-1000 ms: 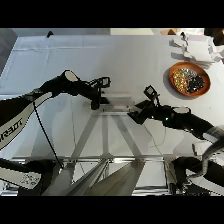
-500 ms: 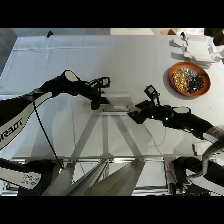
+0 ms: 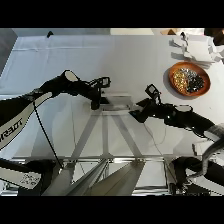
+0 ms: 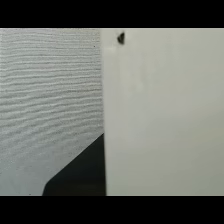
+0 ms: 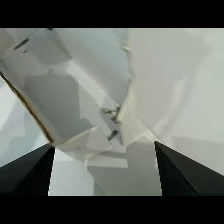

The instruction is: Fold the box and place the chain.

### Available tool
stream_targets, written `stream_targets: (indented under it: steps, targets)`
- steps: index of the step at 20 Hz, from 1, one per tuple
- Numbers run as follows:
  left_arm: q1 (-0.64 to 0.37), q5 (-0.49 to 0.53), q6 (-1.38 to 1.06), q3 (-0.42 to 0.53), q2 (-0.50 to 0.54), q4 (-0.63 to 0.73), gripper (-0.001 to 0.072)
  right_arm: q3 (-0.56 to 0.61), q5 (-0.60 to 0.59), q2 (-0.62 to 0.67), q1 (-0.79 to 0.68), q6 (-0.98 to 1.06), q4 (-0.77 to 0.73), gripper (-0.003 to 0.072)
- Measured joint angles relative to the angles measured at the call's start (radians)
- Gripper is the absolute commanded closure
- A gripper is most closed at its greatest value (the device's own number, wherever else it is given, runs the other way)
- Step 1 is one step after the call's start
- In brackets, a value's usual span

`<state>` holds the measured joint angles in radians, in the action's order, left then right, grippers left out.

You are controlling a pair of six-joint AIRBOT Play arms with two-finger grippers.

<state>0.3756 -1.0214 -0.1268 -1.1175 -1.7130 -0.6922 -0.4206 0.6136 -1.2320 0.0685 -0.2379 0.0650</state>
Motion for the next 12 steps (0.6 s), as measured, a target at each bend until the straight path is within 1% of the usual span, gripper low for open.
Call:
stream_targets:
  steps: [4, 6, 9, 12]
  targets:
    - [0.000, 0.000, 0.000, 0.000, 0.000, 0.000, 0.0699, -0.037, 0.061, -0.025, -0.003, -0.098, 0.066, -0.0032]
    - [0.000, 0.000, 0.000, 0.000, 0.000, 0.000, 0.0699, -0.064, 0.082, -0.048, -0.003, -0.127, 0.123, -0.0032]
    - [0.000, 0.000, 0.000, 0.000, 0.000, 0.000, 0.0699, -0.113, 0.108, -0.090, -0.019, -0.156, 0.216, -0.0032]
    - [0.000, 0.000, 0.000, 0.000, 0.000, 0.000, 0.0699, -0.169, 0.152, -0.133, -0.045, -0.192, 0.267, -0.0032]
